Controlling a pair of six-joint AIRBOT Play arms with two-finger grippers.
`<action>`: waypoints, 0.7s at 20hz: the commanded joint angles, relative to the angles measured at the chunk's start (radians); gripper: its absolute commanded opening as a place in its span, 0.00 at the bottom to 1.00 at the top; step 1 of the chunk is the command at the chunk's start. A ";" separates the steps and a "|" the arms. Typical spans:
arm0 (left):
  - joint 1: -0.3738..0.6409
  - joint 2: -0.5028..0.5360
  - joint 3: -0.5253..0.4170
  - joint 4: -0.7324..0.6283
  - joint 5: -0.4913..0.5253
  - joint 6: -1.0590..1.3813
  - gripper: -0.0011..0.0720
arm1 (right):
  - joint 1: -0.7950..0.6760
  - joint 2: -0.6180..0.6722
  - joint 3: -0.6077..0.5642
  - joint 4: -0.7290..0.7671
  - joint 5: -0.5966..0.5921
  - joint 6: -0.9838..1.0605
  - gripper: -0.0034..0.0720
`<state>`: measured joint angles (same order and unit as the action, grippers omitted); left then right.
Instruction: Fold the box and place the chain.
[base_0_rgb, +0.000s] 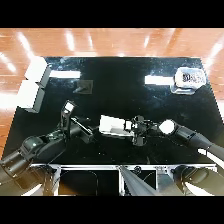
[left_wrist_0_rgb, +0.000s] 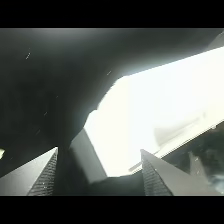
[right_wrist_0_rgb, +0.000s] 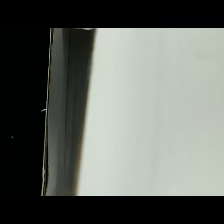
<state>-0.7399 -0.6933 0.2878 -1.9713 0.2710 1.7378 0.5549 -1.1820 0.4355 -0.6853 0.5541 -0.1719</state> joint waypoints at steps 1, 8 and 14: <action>-0.080 -0.050 -0.021 0.063 -0.170 -0.002 0.87 | 0.000 0.001 0.000 0.000 -0.001 0.000 0.88; -0.098 -0.180 -0.018 0.071 -0.321 -0.018 0.87 | 0.000 0.001 0.000 0.000 -0.001 0.008 0.88; -0.097 -0.309 0.077 -0.008 -0.245 -0.019 0.85 | 0.000 0.001 0.000 0.000 -0.001 0.008 0.88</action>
<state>-0.8364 -0.9482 0.3225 -1.9480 0.0158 1.7206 0.5549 -1.1816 0.4355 -0.6857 0.5537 -0.1642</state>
